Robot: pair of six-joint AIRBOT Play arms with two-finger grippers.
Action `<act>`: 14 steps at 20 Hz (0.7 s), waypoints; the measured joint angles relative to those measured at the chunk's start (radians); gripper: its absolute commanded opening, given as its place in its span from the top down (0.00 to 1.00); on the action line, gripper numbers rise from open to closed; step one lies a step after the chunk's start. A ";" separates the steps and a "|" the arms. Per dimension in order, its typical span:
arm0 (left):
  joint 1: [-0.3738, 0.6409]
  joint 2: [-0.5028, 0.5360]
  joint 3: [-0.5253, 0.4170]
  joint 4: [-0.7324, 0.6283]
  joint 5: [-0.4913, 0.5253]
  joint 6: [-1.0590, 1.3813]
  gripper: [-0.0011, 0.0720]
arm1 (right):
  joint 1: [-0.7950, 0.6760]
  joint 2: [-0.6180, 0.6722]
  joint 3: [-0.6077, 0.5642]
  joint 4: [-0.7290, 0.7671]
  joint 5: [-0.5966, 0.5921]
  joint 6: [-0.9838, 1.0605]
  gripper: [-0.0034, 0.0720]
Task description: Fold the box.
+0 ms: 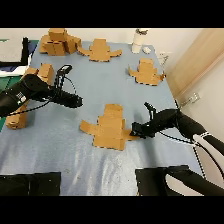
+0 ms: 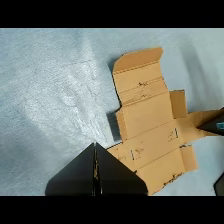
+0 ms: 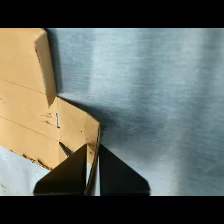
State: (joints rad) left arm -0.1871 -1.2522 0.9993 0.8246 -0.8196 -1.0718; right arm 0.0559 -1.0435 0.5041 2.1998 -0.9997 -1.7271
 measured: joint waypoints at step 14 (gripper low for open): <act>0.063 -0.005 0.000 -0.103 -0.090 0.003 0.24 | 0.057 0.049 0.000 0.090 -0.007 -0.239 0.95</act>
State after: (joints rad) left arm -0.1238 -1.2572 0.9993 0.7216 -0.9092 -1.0683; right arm 0.1127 -0.9943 0.5045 2.2902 -1.0069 -1.9663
